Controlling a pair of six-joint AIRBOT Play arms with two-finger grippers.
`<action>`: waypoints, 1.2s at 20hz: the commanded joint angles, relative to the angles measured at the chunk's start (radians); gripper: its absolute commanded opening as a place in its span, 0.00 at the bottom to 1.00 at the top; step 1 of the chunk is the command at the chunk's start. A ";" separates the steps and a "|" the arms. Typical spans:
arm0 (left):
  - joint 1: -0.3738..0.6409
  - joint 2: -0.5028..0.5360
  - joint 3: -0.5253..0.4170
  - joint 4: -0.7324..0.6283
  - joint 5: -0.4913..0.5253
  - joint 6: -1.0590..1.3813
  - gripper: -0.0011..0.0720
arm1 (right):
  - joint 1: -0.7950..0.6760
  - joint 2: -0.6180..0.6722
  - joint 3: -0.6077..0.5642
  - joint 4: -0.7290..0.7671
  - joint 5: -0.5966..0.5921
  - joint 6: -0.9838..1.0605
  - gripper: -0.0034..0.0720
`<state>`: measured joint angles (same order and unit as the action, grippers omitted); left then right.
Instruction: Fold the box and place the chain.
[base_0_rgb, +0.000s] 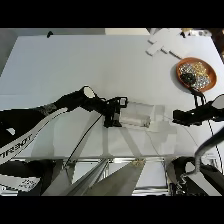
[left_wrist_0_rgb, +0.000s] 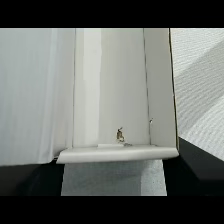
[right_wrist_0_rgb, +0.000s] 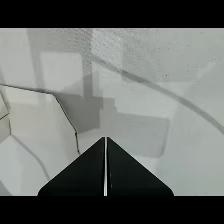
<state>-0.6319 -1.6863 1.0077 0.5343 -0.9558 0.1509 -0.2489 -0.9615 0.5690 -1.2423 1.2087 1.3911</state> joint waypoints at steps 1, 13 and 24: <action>0.001 0.000 0.000 0.001 0.002 0.002 0.25 | -0.027 0.045 -0.009 0.002 0.005 -0.004 0.07; 0.001 0.000 0.000 0.000 0.002 0.002 0.25 | -0.026 0.026 -0.206 0.256 -0.179 -0.111 0.07; 0.001 0.000 0.000 0.000 0.002 0.002 0.25 | 0.169 -0.023 -0.211 0.417 -0.253 -0.165 0.07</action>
